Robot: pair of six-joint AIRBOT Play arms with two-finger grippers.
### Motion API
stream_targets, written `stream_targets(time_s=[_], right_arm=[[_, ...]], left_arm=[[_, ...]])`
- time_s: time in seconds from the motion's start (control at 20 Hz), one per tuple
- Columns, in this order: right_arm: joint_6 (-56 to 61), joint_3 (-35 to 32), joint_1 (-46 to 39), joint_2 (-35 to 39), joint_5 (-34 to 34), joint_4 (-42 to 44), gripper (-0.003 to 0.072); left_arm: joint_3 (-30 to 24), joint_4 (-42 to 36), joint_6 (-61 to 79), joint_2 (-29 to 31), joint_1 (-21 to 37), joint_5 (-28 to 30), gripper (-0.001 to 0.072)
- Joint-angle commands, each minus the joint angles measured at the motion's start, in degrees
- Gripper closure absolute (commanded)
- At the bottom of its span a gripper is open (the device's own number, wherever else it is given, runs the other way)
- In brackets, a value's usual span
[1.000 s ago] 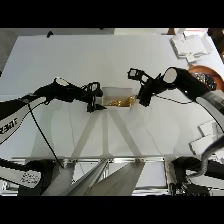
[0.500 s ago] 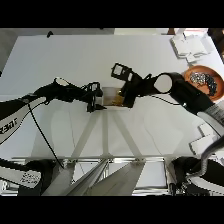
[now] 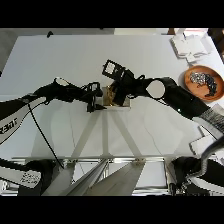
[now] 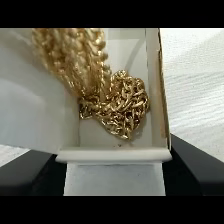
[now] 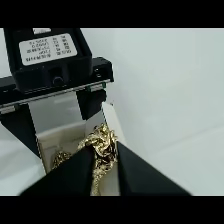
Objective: Fold the box and place the chain.
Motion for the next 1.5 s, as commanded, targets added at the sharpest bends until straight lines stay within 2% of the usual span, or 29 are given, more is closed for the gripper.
stream_targets(time_s=[0.0,0.05,0.3,0.55,0.65,0.85,1.0,1.25,1.45], right_arm=[[0.02,0.07,0.17,-0.04,-0.37,0.04,0.0373],[0.02,0.07,0.17,0.0,-0.31,0.04,0.0349],[0.04,0.07,0.04,1.42,-0.76,0.07,0.0351],[4.37,0.2,-6.23,1.22,-1.73,8.57,0.0351],[4.55,1.2,-10.32,-0.52,3.8,14.29,0.0353],[7.52,5.66,-15.91,-7.69,21.24,19.56,0.0354],[6.45,6.75,-16.02,-11.93,27.82,20.31,0.0353],[-4.35,6.73,-12.22,-12.11,25.09,19.28,0.0348],[-5.25,6.73,-7.8,-11.72,17.68,11.15,0.0348]], left_arm=[[0.0,0.0,0.0,0.0,0.0,0.0,0.0373],[0.0,0.0,0.0,0.0,0.0,0.0,0.0373],[0.0,0.0,0.0,0.0,0.0,0.0,0.0373],[0.0,0.0,0.0,0.0,0.0,0.0,0.0373],[0.0,0.0,0.0,0.0,0.0,0.0,0.0373],[0.0,0.0,0.0,0.0,0.0,0.0,0.0373],[0.0,0.0,0.0,0.0,0.0,0.0,0.0373],[0.0,0.0,0.0,0.0,0.0,0.0,0.0373],[0.0,0.0,0.0,0.0,0.0,0.0,0.0373]])
